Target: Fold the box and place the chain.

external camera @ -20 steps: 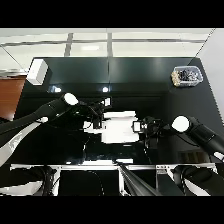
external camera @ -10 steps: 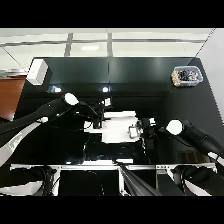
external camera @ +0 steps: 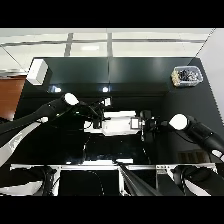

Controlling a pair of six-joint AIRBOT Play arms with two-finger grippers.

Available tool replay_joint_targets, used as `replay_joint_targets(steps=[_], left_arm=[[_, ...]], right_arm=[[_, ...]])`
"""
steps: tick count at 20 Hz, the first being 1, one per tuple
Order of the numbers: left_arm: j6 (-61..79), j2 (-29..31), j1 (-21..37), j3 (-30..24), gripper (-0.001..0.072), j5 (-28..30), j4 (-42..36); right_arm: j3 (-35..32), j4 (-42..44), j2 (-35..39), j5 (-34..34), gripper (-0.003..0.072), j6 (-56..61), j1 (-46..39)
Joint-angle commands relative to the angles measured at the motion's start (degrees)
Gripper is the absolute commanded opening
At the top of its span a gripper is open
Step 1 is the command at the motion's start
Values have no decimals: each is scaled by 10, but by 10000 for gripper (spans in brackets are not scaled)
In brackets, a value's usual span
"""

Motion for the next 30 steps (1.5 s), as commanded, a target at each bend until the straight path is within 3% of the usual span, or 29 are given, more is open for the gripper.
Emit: replay_joint_targets(steps=[1, 7, 12, 15, 22, 30], left_arm=[[0, 0, 0, 0, 27, -1, 0], [0, 0, 0, 0, 27, -14, 0], [0, 0, 0, 0, 27, -13, 0], [0, 0, 0, 0, 27, -13, 0], [0, 0, 0, 0, 26, -13, 0], [0, 0, 0, 0, 27, -13, 0]], right_arm=[[6, 34, 4, -25, 703, -3, -10], [6, 71, -5, -48, 704, -13, -52], [6, 194, -45, 14, 703, -149, -60], [5, 194, -79, 54, 704, -151, -59], [5, 175, -133, 42, 703, -194, -54], [6, 175, -136, 27, 702, -182, -54]])
